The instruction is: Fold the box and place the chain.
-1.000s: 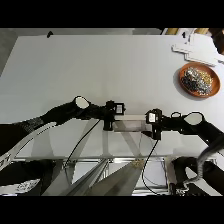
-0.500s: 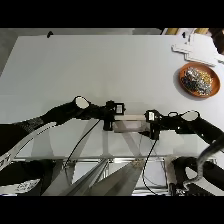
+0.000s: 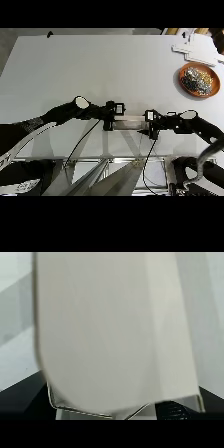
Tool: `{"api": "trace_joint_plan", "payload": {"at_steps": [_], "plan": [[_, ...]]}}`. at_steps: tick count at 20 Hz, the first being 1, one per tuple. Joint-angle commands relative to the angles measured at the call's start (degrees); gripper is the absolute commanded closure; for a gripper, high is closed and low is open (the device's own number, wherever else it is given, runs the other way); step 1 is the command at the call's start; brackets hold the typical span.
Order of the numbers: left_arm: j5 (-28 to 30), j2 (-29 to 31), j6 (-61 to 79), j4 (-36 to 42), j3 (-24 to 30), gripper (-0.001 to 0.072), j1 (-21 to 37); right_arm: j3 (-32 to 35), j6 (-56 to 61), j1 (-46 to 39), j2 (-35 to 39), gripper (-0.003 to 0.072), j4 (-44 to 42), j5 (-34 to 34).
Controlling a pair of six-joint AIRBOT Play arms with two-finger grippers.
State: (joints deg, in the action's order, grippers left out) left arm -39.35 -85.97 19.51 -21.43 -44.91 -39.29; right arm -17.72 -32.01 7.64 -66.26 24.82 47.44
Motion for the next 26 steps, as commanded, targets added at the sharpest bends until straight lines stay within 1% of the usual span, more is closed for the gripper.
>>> {"api": "trace_joint_plan", "payload": {"at_steps": [1, 2, 3, 4, 6, 9, 10, 11, 26], "plan": [[0.1, 0.0, 0.0, 0.0, 0.0, 0.0701, 0.0, 0.0, -1.6, 0.0, -1.2, 0.0162, 0.0, -0.5], [0.1, 0.0, 0.0, 0.0, 0.0, 0.0701, 0.0, 0.0, -1.6, 0.0, -1.2, 0.0188, 0.0, -0.5], [0.1, 0.0, 0.0, 0.0, 0.0, 0.0701, 0.0, 0.0, -1.6, 0.0, -1.2, 0.0262, 0.0, -0.5], [0.1, 0.0, 0.0, 0.0, 0.0, 0.0701, 0.0, 0.0, -1.6, 0.0, -1.2, 0.0306, 0.0, -0.5], [0.1, 0.0, 0.0, 0.0, 0.0, 0.0701, 0.0, 0.0, -1.6, 0.0, -1.2, 0.0333, 0.0, -0.5], [0.1, 0.0, 0.0, 0.0, 0.0, 0.0701, 0.0, 0.0, -1.5, 0.0, -1.2, 0.0325, 0.4, -0.7], [0.1, 0.0, 0.0, 0.0, 0.0, 0.0701, 0.0, 0.0, -1.5, 0.0, -1.2, 0.0307, 0.4, -1.0], [0.1, 0.0, 0.0, 0.0, 0.0, 0.0701, 0.0, 0.0, -1.5, 0.0, -1.2, 0.0271, 0.4, -1.7], [0.1, 0.0, 0.0, 0.0, 0.0, 0.0701, 0.0, 0.0, -1.5, 0.0, -1.1, 0.0276, 0.4, -1.8]]}}
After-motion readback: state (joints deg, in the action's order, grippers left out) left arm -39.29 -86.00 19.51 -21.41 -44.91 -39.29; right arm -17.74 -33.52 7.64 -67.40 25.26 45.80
